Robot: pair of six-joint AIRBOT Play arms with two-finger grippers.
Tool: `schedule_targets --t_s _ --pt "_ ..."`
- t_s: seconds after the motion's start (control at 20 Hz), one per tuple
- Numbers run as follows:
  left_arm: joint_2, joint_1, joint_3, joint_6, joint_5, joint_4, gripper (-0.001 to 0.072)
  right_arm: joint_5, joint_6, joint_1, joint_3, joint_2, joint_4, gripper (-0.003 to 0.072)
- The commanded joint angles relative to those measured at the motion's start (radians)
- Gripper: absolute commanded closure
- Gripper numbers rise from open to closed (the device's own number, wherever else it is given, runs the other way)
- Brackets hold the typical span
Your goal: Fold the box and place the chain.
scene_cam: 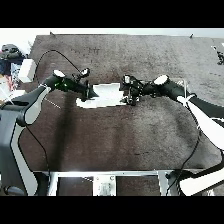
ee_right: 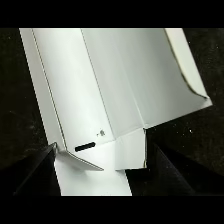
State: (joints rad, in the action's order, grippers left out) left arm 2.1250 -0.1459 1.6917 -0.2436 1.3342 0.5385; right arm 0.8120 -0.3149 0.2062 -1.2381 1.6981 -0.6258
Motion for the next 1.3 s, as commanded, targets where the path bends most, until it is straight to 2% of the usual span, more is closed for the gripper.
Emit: schedule_targets --t_s 0.0,0.75,1.25 --pt "0.0 0.0 0.0 0.0 0.0 0.0 0.0697 0.057 -0.018 -0.001 -0.06 0.055 0.004 -0.0016" --pt "0.0 0.0 0.0 0.0 0.0 0.0 0.0697 0.33 -0.021 -0.002 -0.257 0.249 0.046 -0.0014" --pt "0.0 0.0 0.0 0.0 0.0 0.0 0.0697 0.333 -0.033 -0.014 -0.261 0.279 0.047 -0.0013"
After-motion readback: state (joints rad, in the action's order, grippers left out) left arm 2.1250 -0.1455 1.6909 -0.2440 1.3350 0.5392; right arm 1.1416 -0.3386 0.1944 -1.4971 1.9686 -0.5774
